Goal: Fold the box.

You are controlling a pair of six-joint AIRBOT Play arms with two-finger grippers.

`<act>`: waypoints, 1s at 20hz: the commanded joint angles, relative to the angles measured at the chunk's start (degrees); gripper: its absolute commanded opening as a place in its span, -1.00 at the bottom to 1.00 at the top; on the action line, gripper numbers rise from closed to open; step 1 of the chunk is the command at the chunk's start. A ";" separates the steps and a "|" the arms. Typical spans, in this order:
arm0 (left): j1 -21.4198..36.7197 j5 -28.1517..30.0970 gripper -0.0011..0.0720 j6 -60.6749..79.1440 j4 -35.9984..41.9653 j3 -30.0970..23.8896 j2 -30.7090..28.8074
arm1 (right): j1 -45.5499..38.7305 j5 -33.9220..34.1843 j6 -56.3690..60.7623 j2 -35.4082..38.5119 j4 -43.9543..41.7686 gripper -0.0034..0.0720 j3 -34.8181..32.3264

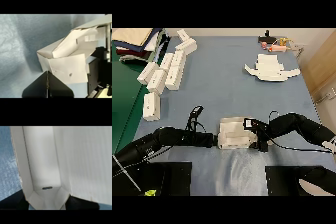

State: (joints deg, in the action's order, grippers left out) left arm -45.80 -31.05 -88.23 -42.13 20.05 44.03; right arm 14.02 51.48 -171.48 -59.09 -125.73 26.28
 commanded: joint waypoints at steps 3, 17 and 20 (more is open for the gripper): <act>-0.52 0.42 -0.12 -1.40 -0.04 0.96 -0.39 | 0.00 0.00 0.02 0.00 -0.02 0.43 0.02; -0.66 1.84 -0.10 -1.22 2.19 1.25 0.70 | 0.00 0.00 0.02 0.00 -0.02 0.43 0.02; -0.66 0.79 0.83 -1.40 2.56 1.62 2.49 | 0.00 0.00 0.02 0.00 -0.02 0.43 0.02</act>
State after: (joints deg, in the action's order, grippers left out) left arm -46.46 -29.82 -89.47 -39.97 21.39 45.30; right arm 14.02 51.51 -171.46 -59.09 -125.75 26.28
